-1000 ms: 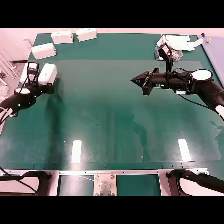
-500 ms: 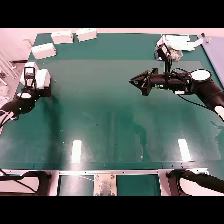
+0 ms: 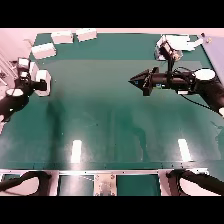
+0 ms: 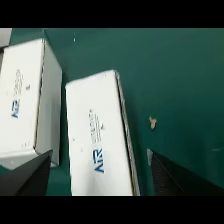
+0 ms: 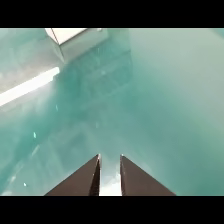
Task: Fold the box and place the chain.
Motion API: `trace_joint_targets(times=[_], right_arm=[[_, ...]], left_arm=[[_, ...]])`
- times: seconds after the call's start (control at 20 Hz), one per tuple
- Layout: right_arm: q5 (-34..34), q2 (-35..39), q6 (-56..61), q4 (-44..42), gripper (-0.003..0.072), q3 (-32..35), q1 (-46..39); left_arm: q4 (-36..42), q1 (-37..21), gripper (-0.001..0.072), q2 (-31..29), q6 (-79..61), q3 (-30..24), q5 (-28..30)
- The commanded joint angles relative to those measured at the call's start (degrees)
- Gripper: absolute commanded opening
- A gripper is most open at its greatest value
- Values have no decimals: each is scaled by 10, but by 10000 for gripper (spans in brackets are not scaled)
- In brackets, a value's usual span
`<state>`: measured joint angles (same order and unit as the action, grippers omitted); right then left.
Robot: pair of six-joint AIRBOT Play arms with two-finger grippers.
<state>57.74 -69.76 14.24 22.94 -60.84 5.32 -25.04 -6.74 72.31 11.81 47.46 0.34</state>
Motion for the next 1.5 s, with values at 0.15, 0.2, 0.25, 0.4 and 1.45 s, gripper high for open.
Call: trace_joint_targets(times=[0.15, 0.2, 0.25, 0.4, 1.45], right_arm=[[-28, 79, 79, 35, 7, 8, -16], [-57, 98, 95, 53, 7, 22, -16], [-91, 120, 101, 62, 6, 44, -14], [-202, 206, 102, 63, 6, 145, -13], [-397, 450, 76, 63, 6, 427, -14]], left_arm=[[3, 6, 15, -174, 45, -6, -268], [3, 22, 13, -195, 43, -9, -273], [2, 48, 13, -223, 38, -19, -248], [4, 151, 13, -299, 30, -87, -149], [12, 477, 20, -348, 107, -323, 182]])
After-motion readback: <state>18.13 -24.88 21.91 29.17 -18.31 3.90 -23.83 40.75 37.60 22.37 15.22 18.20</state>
